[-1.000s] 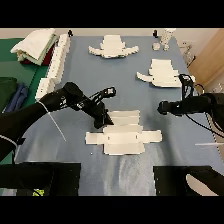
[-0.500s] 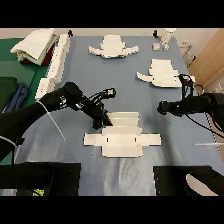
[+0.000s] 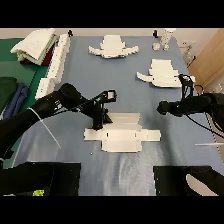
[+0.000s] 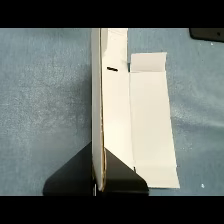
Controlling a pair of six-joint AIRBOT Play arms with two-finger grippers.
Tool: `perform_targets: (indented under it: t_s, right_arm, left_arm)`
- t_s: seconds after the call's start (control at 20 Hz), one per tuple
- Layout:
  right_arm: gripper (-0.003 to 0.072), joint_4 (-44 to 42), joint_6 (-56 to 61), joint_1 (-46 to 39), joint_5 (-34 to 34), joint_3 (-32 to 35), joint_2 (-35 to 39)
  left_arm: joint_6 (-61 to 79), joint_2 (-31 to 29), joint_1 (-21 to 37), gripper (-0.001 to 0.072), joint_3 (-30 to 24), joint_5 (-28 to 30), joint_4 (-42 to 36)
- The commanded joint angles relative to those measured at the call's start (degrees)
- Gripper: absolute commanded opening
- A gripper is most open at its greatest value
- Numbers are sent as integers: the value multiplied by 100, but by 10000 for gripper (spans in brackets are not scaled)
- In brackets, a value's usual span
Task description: Fold the box.
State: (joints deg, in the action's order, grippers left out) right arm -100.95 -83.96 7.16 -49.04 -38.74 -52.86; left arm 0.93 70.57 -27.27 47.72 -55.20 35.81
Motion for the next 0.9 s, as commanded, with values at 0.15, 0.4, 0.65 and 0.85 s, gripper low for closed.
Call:
perform_targets:
  t_s: [0.15,0.4,0.65,0.85]
  right_arm:
    - [531,-2,0,0,0,-4,2]
    - [531,-4,0,0,-13,-4,2]
    - [531,-4,0,0,-98,-4,2]
    - [530,-4,0,-2,-98,-4,2]
  left_arm:
    - [133,-76,-481,12,-540,984,20]
    - [94,-76,-485,13,-634,675,15]
    - [57,-223,-485,13,-632,540,17]
    - [144,-940,-492,11,-643,1460,20]
